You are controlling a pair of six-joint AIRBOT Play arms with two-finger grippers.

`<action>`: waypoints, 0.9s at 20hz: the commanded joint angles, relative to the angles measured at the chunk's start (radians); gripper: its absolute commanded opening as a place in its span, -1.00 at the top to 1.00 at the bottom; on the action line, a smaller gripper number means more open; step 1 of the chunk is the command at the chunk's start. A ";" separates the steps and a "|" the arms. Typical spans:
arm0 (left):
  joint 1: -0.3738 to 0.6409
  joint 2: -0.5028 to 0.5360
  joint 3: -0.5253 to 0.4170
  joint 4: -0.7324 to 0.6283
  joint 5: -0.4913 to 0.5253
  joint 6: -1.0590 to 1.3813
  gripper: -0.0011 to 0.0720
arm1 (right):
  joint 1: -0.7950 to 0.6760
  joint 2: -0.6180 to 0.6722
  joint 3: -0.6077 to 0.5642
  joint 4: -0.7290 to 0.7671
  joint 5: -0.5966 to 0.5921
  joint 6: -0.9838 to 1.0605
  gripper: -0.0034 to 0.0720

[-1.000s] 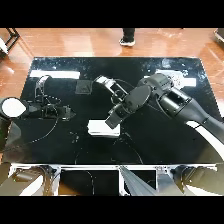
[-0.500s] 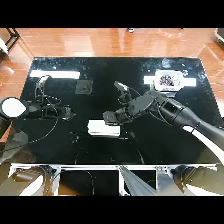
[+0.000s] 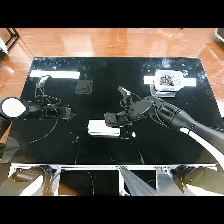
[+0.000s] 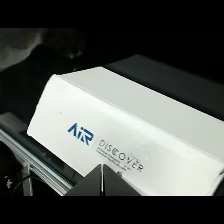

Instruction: Fold the box and place the chain.

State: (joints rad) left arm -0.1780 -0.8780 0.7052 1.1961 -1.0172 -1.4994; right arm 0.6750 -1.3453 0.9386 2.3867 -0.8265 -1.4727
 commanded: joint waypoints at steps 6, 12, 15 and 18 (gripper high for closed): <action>-0.003 -0.001 0.000 -0.004 0.005 0.000 -0.69 | 0.019 -0.024 -0.071 -0.005 0.054 0.002 0.86; -0.003 -0.001 0.001 -0.005 -0.001 0.001 -0.69 | 0.014 0.011 -0.057 -0.001 0.075 -0.030 0.86; -0.003 -0.001 0.002 -0.015 0.000 0.028 -0.69 | -0.050 0.146 -0.018 -0.004 0.010 -0.064 0.87; -0.003 -0.003 0.003 -0.127 0.000 0.184 -0.69 | -0.181 0.335 -0.021 -0.142 -0.146 -0.082 0.87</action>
State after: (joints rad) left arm -0.1810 -0.8795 0.7067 1.1561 -1.0172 -1.4384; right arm 0.5873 -1.1534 0.9112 2.3524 -0.8402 -1.5341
